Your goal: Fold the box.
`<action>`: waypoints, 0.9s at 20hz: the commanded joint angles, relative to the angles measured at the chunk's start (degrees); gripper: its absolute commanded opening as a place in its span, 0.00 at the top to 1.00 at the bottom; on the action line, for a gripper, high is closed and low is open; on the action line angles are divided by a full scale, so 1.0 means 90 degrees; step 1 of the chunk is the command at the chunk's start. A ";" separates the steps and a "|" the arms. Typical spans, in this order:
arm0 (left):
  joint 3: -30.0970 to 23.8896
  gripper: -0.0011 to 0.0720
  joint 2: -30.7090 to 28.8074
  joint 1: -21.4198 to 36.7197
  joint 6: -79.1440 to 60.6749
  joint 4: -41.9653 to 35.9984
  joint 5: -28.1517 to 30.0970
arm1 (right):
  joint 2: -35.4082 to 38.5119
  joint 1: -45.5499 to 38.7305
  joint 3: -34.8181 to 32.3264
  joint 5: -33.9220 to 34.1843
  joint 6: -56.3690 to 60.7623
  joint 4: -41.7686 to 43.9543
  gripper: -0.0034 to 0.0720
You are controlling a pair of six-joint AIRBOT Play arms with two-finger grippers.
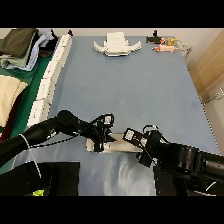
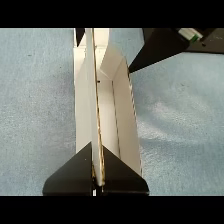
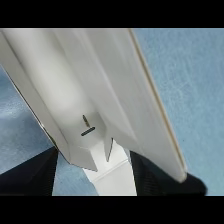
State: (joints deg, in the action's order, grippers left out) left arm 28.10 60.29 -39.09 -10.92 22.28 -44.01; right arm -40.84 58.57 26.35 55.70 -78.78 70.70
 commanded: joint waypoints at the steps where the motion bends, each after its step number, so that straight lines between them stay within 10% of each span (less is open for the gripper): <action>1: 0.0005 0.97 0.0002 0.0000 0.0000 0.0002 0.0002 | -0.0221 -0.0002 0.0007 -0.0019 0.0104 -0.0175 0.09; 9: 0.0005 0.97 0.0002 0.0000 0.0000 0.0000 0.0002 | -0.0413 -0.0389 0.0007 -0.0423 -0.0155 -0.0214 0.09; 18: 0.0005 0.97 0.0002 0.0000 0.0000 0.0000 0.0002 | -0.0413 -0.2603 0.0010 -0.0789 -0.4388 0.3077 0.09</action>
State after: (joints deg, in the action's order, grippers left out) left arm 28.10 60.29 -39.09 -10.92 22.26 -43.83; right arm -44.53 41.08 26.37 49.95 -104.77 87.53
